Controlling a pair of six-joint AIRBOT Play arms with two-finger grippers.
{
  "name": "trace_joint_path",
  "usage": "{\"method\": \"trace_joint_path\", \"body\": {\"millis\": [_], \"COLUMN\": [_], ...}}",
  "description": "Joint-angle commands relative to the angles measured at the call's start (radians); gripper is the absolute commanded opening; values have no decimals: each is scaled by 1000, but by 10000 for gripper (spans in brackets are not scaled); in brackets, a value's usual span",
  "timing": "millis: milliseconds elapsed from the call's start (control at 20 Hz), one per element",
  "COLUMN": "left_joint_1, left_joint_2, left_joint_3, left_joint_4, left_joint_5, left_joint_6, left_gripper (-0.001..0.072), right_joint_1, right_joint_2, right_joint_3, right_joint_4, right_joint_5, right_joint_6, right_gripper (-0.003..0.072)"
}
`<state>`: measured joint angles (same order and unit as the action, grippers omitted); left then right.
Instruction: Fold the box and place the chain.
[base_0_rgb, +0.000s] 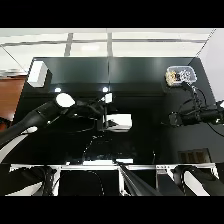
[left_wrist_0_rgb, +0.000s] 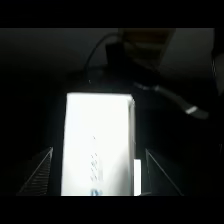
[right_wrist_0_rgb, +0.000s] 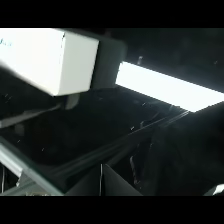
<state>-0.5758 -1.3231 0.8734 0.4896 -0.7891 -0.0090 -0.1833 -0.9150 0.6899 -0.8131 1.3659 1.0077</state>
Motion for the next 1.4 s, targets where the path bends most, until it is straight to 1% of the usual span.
{"method": "trace_joint_path", "body": {"millis": [0,100,250,400,450,550,700,900,950,1050,1150,1200,1250,1300,1350], "left_joint_1": [-27,-21,-21,-23,-23,-23,-34,-73,-84,-99,-111,-115,-119,-119,-111], "left_joint_2": [-87,-130,-172,-184,-184,-184,-184,-184,-184,-184,-184,-184,-179,-164,-140], "left_joint_3": [74,82,82,82,82,82,82,82,82,82,83,83,91,109,130], "left_joint_4": [-23,-18,-6,0,0,2,25,154,185,196,225,257,308,383,467], "left_joint_5": [56,48,-38,-112,-114,-113,-113,-86,-64,-9,24,10,-14,-32,-39], "left_joint_6": [-154,-205,-206,-138,-121,-97,6,36,36,18,-24,-27,-65,-174,-297], "left_gripper": [712,712,711,710,711,712,713,713,713,711,686,660,467,333,332], "right_joint_1": [1,1,1,1,1,1,1,1,1,1,1,1,1,1,1], "right_joint_2": [2,2,2,2,2,2,2,2,2,2,2,2,2,2,2], "right_joint_3": [-1,-1,-1,-1,-1,-1,-1,-1,-1,-1,-1,-1,-1,-1,-1], "right_joint_4": [-3,-3,-4,-3,-3,-3,-3,-3,-3,-3,-3,-3,-3,-3,-3], "right_joint_5": [-31,-32,-34,-46,-50,-51,-52,-58,-62,-69,-69,-69,-69,-69,-69], "right_joint_6": [1,-12,-29,-43,-44,-44,-44,-44,-44,-43,-43,-43,-43,-43,-43], "right_gripper": [16,17,17,16,17,17,17,16,17,17,17,17,17,16,17]}}
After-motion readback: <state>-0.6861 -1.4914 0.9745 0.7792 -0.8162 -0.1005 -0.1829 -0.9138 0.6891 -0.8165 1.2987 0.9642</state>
